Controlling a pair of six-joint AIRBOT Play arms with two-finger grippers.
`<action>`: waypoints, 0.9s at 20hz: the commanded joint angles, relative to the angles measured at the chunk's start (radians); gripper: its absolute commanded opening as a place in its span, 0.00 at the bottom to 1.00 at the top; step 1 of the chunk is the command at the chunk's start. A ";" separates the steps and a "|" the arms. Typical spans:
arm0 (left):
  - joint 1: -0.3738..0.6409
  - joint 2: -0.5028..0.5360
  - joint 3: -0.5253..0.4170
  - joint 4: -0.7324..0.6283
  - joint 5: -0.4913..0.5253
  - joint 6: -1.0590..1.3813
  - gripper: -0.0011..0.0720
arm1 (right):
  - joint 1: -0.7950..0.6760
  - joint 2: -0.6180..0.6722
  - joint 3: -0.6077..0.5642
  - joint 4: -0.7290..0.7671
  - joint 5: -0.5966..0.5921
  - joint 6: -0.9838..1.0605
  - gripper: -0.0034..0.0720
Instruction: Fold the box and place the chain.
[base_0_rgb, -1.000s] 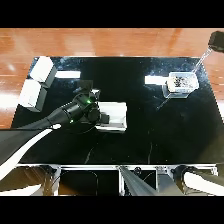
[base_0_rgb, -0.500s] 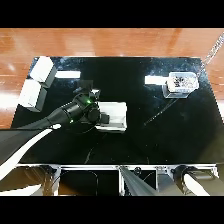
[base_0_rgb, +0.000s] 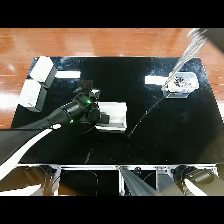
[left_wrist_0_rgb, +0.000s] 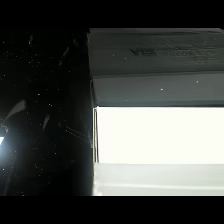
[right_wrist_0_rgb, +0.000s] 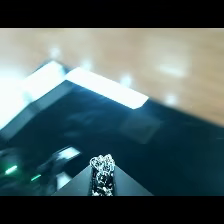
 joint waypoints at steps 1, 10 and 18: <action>0.001 0.000 0.001 0.000 0.002 0.000 0.05 | 0.133 0.003 -0.085 0.032 -0.040 0.012 0.09; 0.000 0.000 0.001 0.000 0.001 0.000 0.05 | 0.310 -0.129 -0.209 0.114 -0.133 0.000 0.09; 0.000 0.000 0.001 0.000 0.002 0.000 0.05 | 0.336 -0.220 -0.371 0.121 -0.152 0.002 0.09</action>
